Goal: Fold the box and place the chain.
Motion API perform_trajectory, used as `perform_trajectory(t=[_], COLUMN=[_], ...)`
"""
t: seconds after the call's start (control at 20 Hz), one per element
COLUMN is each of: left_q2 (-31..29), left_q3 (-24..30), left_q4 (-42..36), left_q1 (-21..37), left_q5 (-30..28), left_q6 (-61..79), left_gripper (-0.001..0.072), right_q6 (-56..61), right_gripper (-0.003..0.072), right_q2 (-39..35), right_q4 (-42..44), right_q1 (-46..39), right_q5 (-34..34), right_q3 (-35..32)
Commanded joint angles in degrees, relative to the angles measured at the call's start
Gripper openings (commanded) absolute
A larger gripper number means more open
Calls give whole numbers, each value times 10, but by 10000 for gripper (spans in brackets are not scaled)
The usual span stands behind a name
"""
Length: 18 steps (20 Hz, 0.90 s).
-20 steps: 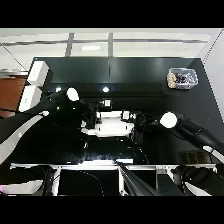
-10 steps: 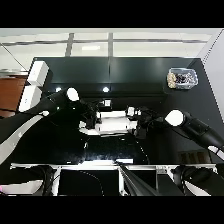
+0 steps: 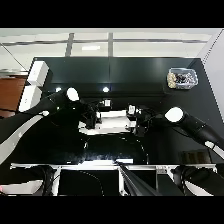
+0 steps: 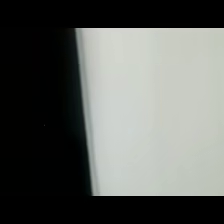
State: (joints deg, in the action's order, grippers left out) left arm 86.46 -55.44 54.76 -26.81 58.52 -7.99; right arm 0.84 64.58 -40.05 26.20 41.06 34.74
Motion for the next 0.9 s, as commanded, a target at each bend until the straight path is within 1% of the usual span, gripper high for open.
perform_trajectory(t=[0.0,0.1,0.2,0.4,0.65,0.75,0.85], left_q2=[0,-2,-10,-18,-18,-18,-18], left_q3=[0,-1,-1,0,3,19,30], left_q4=[-2,-2,-2,-2,4,4,3], left_q1=[0,0,0,-3,-30,-30,-32], left_q5=[0,0,2,6,-3,-24,-29], left_q6=[0,0,0,-30,-56,-59,-60], left_gripper=[26,26,25,25,23,23,22], right_q6=[-39,-47,-47,-48,-48,-47,-48], right_gripper=[720,720,720,720,720,720,720], right_q2=[21,29,33,34,34,34,34], right_q4=[45,64,64,64,23,-6,-11], right_q1=[-1,-1,-1,-1,0,0,1], right_q5=[17,39,57,63,63,63,63], right_q3=[0,0,0,0,-5,-7,-7])
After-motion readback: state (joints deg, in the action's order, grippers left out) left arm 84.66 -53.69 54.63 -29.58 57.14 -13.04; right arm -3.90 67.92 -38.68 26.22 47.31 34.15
